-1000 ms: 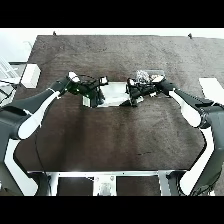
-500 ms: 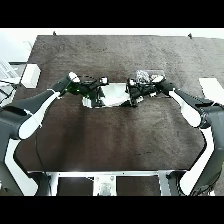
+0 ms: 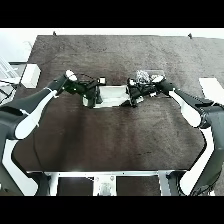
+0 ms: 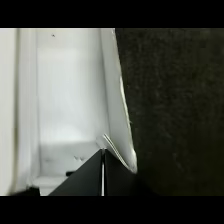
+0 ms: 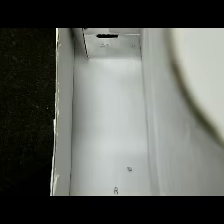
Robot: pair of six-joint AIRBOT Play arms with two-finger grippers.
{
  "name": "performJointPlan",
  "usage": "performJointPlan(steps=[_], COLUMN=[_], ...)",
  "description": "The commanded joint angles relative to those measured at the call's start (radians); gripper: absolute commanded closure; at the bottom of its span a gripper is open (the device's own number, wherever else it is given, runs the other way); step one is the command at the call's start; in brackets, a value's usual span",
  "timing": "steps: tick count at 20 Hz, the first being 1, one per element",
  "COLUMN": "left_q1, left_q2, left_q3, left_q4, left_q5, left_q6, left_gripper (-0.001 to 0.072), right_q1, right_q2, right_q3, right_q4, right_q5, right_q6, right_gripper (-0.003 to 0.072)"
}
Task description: Fold the box and place the chain.
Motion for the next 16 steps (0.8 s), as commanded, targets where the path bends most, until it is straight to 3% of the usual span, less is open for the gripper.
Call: performJointPlan(steps=[1, 7, 16], left_q1=[0.044, 0.134, 0.14], left_q2=[0.042, 0.24, 0.532], left_q3=[-0.001, -0.029, -0.368], left_q4=[0.011, 0.011, 0.008], left_q5=[-0.107, -0.138, 0.173], left_q6=[0.007, -0.205, -0.697], left_gripper=[0.0691, 0.0695, 0.0693], right_q1=[0.001, 0.001, 0.001], right_q2=[0.0, 0.0, 0.0], right_q3=[0.0, 0.0, 0.0], right_q4=[0.001, 0.001, 0.001], right_q5=[0.0, 0.0, 0.0], right_q6=[0.0, 0.0, 0.0], right_gripper=[0.0248, 0.0249, 0.0248])
